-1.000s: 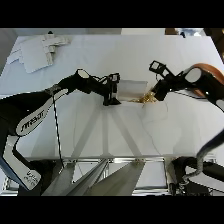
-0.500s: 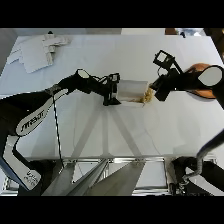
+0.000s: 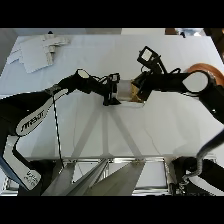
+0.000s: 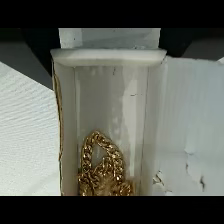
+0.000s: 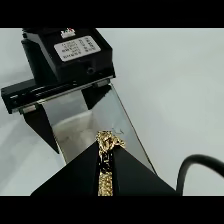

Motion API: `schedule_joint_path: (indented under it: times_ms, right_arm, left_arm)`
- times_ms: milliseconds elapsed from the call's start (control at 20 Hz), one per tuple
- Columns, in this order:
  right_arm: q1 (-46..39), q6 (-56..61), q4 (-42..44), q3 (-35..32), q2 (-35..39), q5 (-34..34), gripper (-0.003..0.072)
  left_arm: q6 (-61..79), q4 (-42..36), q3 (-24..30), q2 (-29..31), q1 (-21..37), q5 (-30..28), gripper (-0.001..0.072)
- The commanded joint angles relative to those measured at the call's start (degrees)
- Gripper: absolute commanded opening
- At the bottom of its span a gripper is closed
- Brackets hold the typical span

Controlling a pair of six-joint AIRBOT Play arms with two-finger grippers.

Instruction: Fold the box and place the chain.

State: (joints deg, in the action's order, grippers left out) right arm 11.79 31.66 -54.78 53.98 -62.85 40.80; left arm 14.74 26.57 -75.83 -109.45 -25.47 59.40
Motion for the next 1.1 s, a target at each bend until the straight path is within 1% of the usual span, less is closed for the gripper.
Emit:
schedule_joint_path:
  times_ms: [0, 250, 400, 450, 550, 600, 700, 850, 950, 1050]
  right_arm:
    - [1.84, 0.0, 0.28, 0.07, -2.47, -0.79, 0.0009]
    - [1.81, 0.61, -4.81, 0.04, -5.27, 4.37, 0.0011]
    - [1.81, 5.35, -8.0, 0.04, -6.1, 5.29, 0.0013]
    - [1.81, 5.9, -7.85, 0.04, -6.08, 5.29, 0.0038]
    - [1.81, 6.08, -7.72, 0.04, -6.03, 5.53, 0.0298]
    - [1.81, 6.56, -7.72, 0.04, -5.86, 5.88, 0.0318]
    - [1.81, 8.24, -7.72, 0.07, -4.96, 7.65, 0.0317]
    - [1.05, 10.43, -7.3, 1.33, -2.97, 13.31, 0.0317]
    - [-0.87, 10.62, -6.86, 5.14, -2.97, 18.16, 0.0317]
    - [-2.8, 10.58, -6.86, 10.54, -3.08, 21.16, 0.0317]
  left_arm:
    - [0.02, 0.0, 0.0, 0.0, 0.02, -0.02, 0.0395]
    - [0.02, 0.0, 0.0, 0.0, 0.02, -0.02, 0.0395]
    - [0.02, 0.0, 0.0, 0.0, 0.02, -0.02, 0.0395]
    - [0.02, 0.0, 0.0, 0.0, 0.02, -0.02, 0.0395]
    - [0.02, 0.0, 0.0, 0.0, 0.02, 0.0, 0.0395]
    - [0.02, 0.0, 0.0, 0.0, 0.02, -0.02, 0.0395]
    - [0.02, 0.0, 0.0, 0.0, 0.02, -0.02, 0.0395]
    - [0.02, 0.0, 0.0, 0.0, 0.02, -0.02, 0.0395]
    - [0.02, 0.0, 0.0, 0.0, 0.02, -0.02, 0.0395]
    - [0.02, -0.02, 0.0, 0.0, 0.02, -0.02, 0.0395]
